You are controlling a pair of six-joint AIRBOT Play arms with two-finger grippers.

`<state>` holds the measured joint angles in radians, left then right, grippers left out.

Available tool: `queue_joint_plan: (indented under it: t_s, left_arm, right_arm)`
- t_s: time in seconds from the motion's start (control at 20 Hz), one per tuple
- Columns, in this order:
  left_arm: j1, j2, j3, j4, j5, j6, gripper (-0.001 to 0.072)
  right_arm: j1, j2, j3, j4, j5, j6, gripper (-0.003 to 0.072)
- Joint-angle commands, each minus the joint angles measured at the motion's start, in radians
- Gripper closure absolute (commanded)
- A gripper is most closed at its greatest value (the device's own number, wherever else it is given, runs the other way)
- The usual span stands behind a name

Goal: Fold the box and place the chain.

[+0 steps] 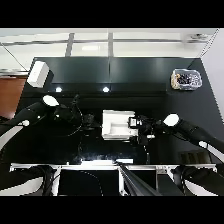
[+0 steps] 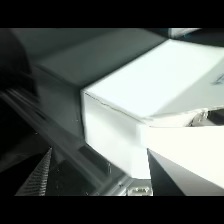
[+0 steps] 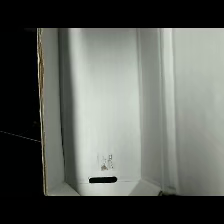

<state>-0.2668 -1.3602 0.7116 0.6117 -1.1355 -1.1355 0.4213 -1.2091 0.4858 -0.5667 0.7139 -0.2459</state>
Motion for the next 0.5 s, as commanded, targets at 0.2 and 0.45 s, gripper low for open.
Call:
queue_joint_plan:
  t_s: [0.2,0.45]
  left_arm:
    - [-0.089,0.037,0.084,0.177,-0.043,-0.095,-0.0005]
    - [-0.244,0.065,0.087,0.272,0.225,-0.291,-0.0005]
  right_arm:
    - [0.000,0.000,0.000,0.001,0.000,0.000,0.0486]
    - [0.000,0.000,0.000,0.001,-0.001,0.000,0.0486]
